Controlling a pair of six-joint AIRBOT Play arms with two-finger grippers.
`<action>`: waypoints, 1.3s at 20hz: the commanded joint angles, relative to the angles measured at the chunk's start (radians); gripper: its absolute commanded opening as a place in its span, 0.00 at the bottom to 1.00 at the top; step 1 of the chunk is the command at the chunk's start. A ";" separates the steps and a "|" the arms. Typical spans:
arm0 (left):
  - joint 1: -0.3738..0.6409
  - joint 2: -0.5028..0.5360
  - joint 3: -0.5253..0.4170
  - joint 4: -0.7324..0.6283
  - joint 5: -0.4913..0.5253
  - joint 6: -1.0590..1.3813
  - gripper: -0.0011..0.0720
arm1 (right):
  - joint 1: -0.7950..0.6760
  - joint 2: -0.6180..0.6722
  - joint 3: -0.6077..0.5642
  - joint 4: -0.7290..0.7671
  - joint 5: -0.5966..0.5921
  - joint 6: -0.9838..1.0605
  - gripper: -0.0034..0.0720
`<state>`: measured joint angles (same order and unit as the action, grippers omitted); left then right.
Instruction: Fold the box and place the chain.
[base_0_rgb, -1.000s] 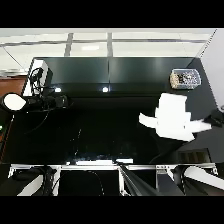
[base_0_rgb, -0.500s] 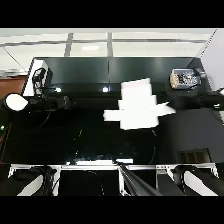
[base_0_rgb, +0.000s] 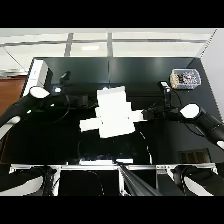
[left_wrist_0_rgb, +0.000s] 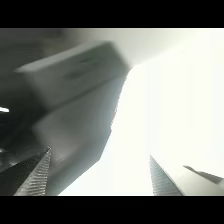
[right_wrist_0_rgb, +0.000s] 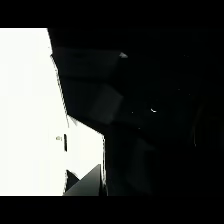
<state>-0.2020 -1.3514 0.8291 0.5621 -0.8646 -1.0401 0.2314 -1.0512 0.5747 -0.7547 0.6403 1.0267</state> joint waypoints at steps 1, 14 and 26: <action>-0.039 -0.198 0.138 -0.106 -0.115 0.126 0.97 | 0.018 0.001 -0.010 0.003 -0.022 0.002 0.07; -0.078 -0.431 0.408 0.075 -0.584 0.435 0.46 | 0.018 0.001 -0.010 0.003 0.013 0.002 0.07; -0.101 -0.282 0.380 0.151 -0.573 0.430 0.04 | -0.155 0.029 0.294 -0.297 0.411 -0.113 0.86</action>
